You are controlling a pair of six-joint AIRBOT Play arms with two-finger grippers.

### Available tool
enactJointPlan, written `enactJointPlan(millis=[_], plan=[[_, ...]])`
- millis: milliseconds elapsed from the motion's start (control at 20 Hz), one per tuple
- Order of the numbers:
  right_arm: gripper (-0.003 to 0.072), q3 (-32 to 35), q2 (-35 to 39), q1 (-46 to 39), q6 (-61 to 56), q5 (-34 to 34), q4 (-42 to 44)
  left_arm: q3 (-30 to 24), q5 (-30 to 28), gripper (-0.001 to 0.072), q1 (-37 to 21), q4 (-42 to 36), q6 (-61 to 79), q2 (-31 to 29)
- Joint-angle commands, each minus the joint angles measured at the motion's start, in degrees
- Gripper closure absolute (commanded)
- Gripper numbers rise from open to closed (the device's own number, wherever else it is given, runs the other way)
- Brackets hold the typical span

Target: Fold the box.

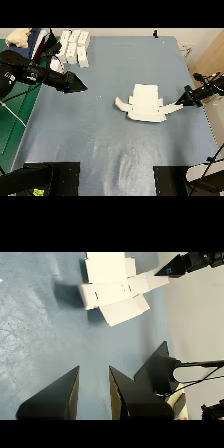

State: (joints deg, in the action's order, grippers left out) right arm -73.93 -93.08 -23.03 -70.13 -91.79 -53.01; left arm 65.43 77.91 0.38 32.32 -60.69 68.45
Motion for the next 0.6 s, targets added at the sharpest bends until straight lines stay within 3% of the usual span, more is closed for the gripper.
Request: enactJointPlan(millis=[0, 200, 350, 450, 550], plan=[[0.0687, 10.47, 8.87, 9.49, -2.62, 5.88, 0.92, -0.02, 5.46, 0.0422, 0.0, 0.0, 1.84, -0.04], [0.0687, 23.43, 20.76, 21.09, -7.69, 11.17, -5.6, -0.02, 7.34, 0.0422, 0.0, 0.04, 4.33, -0.04], [0.067, 29.38, 26.56, 26.75, -12.59, 19.02, -7.19, -0.02, 7.37, 0.0422, 0.0, 0.04, 5.22, -0.04], [0.0315, 30.73, 26.91, 28.41, -16.02, 20.2, -7.26, -0.02, 7.34, 0.0422, -0.02, 0.04, 5.86, -0.04], [0.0313, 31.39, 26.84, 28.48, -19.89, 19.82, -8.37, -0.02, 6.95, 0.0421, -0.02, 0.04, 5.84, -0.04]])
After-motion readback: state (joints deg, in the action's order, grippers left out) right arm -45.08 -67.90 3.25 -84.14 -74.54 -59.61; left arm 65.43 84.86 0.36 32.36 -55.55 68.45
